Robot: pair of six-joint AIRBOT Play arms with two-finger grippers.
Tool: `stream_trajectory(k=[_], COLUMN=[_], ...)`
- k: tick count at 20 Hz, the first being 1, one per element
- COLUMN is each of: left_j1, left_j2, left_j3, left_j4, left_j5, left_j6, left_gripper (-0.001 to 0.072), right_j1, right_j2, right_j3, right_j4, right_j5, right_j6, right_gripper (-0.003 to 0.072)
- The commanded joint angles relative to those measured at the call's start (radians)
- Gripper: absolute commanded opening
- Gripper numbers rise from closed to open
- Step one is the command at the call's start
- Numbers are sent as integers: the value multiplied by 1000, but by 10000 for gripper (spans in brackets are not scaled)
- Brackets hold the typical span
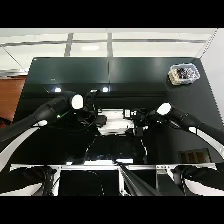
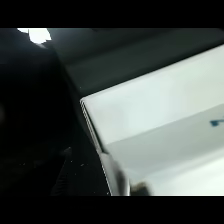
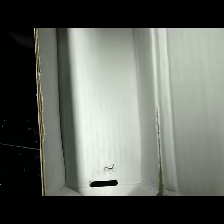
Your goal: Fold the box and place the chain.
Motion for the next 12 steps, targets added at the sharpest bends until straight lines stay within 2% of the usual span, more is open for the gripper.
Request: stream_trajectory(k=[1, 6, 7, 12], left_j1=[-82, -131, -131, -131], left_j2=[-10, -101, -114, -121], left_j3=[39, 121, 131, 132], left_j4=[172, 206, 203, 194], left_j5=[-23, -121, -140, -150], left_j6=[-195, -267, -285, -359], left_gripper=[398, 384, 319, 311], right_j1=[0, 0, 0, 0], right_j2=[-1, -1, -1, -1], right_j3=[1, 1, 1, 1], right_j4=[0, 0, 0, 0], right_j5=[0, 0, 0, 0], right_j6=[0, 0, 0, 0], right_gripper=[80, 80, 80, 80])
